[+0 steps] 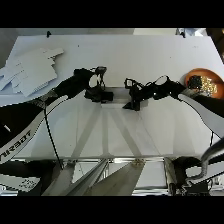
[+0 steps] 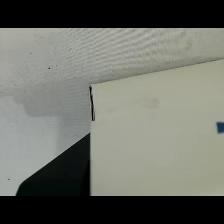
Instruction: Fold the box and place the chain.
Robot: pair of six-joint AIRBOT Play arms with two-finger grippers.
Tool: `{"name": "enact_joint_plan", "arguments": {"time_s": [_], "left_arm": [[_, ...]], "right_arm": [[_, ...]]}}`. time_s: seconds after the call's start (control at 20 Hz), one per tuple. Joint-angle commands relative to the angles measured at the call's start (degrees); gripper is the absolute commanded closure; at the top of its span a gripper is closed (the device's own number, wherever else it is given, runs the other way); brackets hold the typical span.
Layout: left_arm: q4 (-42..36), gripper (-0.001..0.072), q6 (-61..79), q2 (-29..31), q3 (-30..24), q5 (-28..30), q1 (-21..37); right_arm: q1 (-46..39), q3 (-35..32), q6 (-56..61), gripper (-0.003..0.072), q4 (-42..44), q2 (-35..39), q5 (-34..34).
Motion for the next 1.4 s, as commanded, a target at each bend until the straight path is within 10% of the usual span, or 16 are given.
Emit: {"name": "enact_joint_plan", "arguments": {"time_s": [0.0,0.2,0.65,1.1,1.35], "left_arm": [[0.28,0.0515,-0.92,-0.11,0.04,-2.10,-0.11],[0.24,0.0694,-2.45,-0.11,0.04,-2.75,-0.13],[0.11,0.0703,-2.40,-0.02,0.04,-3.78,-0.13],[-0.79,0.0270,-1.70,2.34,0.02,-3.98,1.18],[-8.04,0.0272,10.64,5.90,0.02,-4.22,6.16]], "right_arm": [[0.04,0.00,0.11,0.0170,0.07,-0.04,0.00],[0.04,-0.02,0.11,0.0170,0.07,-0.04,-0.02],[0.04,0.00,0.11,0.0170,0.07,-0.04,0.00],[0.04,0.00,0.11,0.0170,0.07,-0.04,0.00],[0.04,0.00,0.11,0.0170,0.07,-0.04,0.00]]}}
